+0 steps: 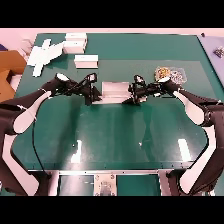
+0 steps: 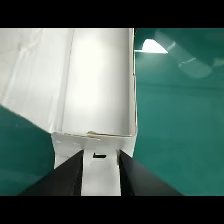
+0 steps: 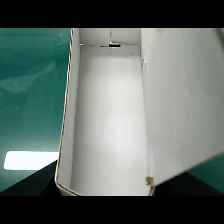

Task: Fold the box and place the chain.

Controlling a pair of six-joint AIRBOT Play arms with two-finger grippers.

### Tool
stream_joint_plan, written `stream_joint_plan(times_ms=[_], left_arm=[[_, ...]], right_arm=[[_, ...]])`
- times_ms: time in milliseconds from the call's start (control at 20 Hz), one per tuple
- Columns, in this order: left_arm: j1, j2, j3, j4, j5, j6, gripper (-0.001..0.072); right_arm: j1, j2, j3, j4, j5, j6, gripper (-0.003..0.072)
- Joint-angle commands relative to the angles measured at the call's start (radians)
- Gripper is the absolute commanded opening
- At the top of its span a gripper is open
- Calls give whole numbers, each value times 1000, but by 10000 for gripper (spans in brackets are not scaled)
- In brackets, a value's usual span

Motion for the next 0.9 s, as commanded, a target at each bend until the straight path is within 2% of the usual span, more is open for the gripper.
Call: stream_joint_plan(times_ms=[0, 100, 150, 300, 750, 800, 850], left_arm=[[-1, -1, 1, -34, 5, 27, 266], [-13, -1, 1, -53, 42, 52, 265], [-21, -2, 1, -56, 61, 51, 223], [-37, -2, 1, -59, 86, 55, 214], [-37, -3, 0, -111, 41, 71, 221], [-37, -3, 0, -111, 39, 70, 321], [-37, -3, 0, -111, 44, 69, 377]], right_arm=[[1, 0, 0, -1, 3, -1, 481], [1, 0, 0, -1, 2, -1, 481], [1, 0, 0, -1, 2, -1, 481], [1, 0, 0, -1, 2, -1, 481], [1, 0, 0, -1, 2, -1, 481], [1, 0, 0, -1, 2, -1, 481], [1, 0, 0, -1, 3, -1, 481]])
